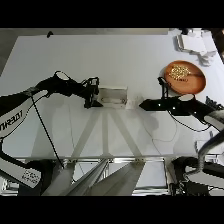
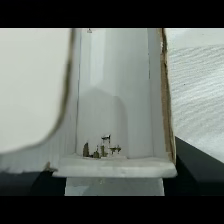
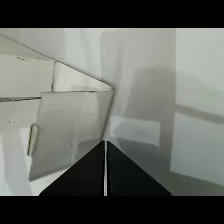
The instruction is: Fold the box and place the chain.
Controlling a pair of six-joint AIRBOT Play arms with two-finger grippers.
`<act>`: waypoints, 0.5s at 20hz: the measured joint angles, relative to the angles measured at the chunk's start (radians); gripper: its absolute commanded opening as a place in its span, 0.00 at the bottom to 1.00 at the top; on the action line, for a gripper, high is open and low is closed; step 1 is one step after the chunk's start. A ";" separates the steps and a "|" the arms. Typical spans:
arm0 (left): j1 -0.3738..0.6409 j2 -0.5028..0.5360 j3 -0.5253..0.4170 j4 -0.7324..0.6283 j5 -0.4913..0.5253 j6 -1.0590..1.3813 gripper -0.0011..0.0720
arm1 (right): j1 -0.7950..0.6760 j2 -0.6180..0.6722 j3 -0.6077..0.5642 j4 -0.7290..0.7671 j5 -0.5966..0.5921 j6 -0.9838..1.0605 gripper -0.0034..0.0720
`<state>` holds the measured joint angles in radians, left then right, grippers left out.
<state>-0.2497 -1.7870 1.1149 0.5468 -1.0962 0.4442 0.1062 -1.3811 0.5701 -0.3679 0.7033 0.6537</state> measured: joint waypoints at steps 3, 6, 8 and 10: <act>0.000 0.000 0.000 0.000 0.000 0.000 0.31 | 0.039 -0.013 0.000 0.054 -0.023 -0.018 0.05; 0.000 0.000 0.000 0.000 0.000 0.000 0.31 | 0.056 -0.017 0.000 0.087 -0.024 -0.022 0.05; 0.000 0.000 0.000 0.000 0.000 0.000 0.31 | 0.060 -0.010 0.000 0.100 -0.018 -0.023 0.05; 0.000 0.000 0.000 0.000 0.000 0.000 0.31 | 0.050 0.011 0.000 0.101 -0.016 -0.024 0.05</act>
<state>-0.2497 -1.7870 1.1149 0.5468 -1.0958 0.4442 0.1558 -1.3701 0.5701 -0.2672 0.6868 0.6296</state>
